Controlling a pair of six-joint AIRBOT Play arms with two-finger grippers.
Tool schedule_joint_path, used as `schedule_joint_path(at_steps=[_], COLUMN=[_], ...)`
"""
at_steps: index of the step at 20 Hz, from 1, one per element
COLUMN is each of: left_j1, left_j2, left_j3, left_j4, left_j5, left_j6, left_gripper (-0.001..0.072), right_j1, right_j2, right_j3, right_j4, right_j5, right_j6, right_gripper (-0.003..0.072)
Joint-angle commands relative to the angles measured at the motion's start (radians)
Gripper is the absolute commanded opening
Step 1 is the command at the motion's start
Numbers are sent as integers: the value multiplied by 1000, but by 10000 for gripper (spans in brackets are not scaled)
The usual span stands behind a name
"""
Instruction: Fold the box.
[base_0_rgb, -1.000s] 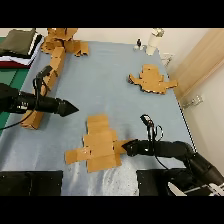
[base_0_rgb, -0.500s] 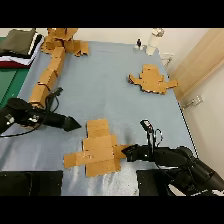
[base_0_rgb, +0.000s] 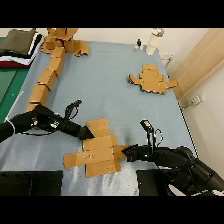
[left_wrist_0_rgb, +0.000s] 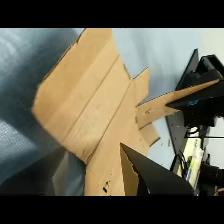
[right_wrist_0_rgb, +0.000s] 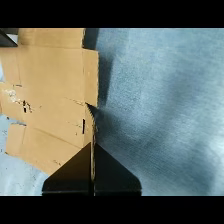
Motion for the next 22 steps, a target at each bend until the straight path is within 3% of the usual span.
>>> schedule_joint_path(at_steps=[1,5,7,12,14,22], left_j1=[-16,-15,-15,-16,-16,-16], left_j2=[-19,-19,-19,-19,-19,-19], left_j3=[-1,-1,-1,-1,-1,-1], left_j4=[-122,-154,-154,-148,-147,-146], left_j5=[3,-1,-3,-74,-79,-126], left_j6=[84,116,127,141,150,154], left_gripper=[467,465,330,329,162,161], right_j1=[1,1,1,1,1,1], right_j2=[1,1,1,1,1,1], right_j3=[0,-1,0,-1,-1,0], right_j4=[0,-1,-1,-4,-11,-23], right_j5=[-5,-23,-24,-24,-24,-23], right_j6=[0,0,0,0,0,0], right_gripper=[-1,-1,-1,0,-1,0])
